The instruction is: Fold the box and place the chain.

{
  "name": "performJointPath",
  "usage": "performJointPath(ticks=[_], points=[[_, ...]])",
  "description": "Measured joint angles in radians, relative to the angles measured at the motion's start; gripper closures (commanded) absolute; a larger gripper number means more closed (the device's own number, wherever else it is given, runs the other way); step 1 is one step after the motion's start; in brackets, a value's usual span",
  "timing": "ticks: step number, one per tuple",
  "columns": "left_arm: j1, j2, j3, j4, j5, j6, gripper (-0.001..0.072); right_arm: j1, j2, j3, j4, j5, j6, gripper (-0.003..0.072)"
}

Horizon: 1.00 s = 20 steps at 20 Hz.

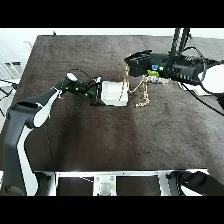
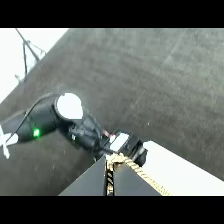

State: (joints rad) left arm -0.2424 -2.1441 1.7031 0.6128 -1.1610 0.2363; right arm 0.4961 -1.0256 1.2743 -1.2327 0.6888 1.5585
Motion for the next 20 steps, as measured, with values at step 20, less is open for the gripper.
performJointPath(ticks=[20], points=[[0.000,0.000,0.000,0.000,0.000,0.000,0.0253,0.008,-0.392,-0.081,0.069,-0.246,0.004,0.0667]])
